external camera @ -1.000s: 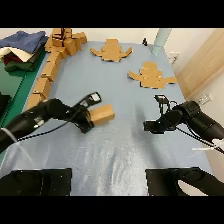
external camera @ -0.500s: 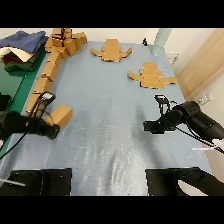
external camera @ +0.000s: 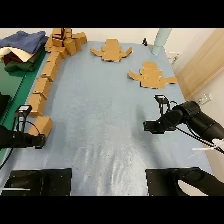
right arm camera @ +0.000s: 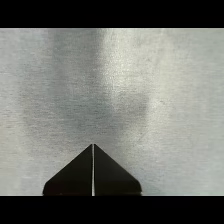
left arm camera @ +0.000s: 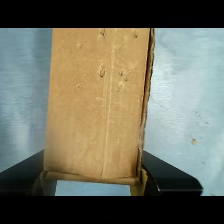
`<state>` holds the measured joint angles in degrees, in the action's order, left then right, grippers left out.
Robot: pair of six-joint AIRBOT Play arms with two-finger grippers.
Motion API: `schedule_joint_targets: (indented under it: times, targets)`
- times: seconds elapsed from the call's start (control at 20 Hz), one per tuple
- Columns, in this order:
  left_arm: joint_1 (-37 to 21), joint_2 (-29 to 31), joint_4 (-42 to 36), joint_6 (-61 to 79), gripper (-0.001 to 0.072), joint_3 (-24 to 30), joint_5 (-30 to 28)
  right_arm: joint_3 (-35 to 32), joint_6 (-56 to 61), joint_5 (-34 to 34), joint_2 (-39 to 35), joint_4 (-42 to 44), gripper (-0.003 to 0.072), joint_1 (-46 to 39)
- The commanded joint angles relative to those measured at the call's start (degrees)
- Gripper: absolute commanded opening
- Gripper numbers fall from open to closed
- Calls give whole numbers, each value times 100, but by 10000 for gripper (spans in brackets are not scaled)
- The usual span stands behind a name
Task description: Fold the box.
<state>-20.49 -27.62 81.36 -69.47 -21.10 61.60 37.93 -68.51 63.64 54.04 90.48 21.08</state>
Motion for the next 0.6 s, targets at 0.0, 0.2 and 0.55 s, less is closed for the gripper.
schedule_joint_targets:
  times: [0.0, 0.2, 0.55]
  targets:
    - [-492, 35, 214, -2, 440, 33, -389, 2, 0, -2, 4, 0, 6, -2]
    - [-876, -179, 225, 7, 440, 33, -949, 2, 0, -2, 4, 0, 6, -2]
    - [-994, -1222, 201, 262, 440, 33, -1672, 2, 0, -2, 4, 0, 6, -2]
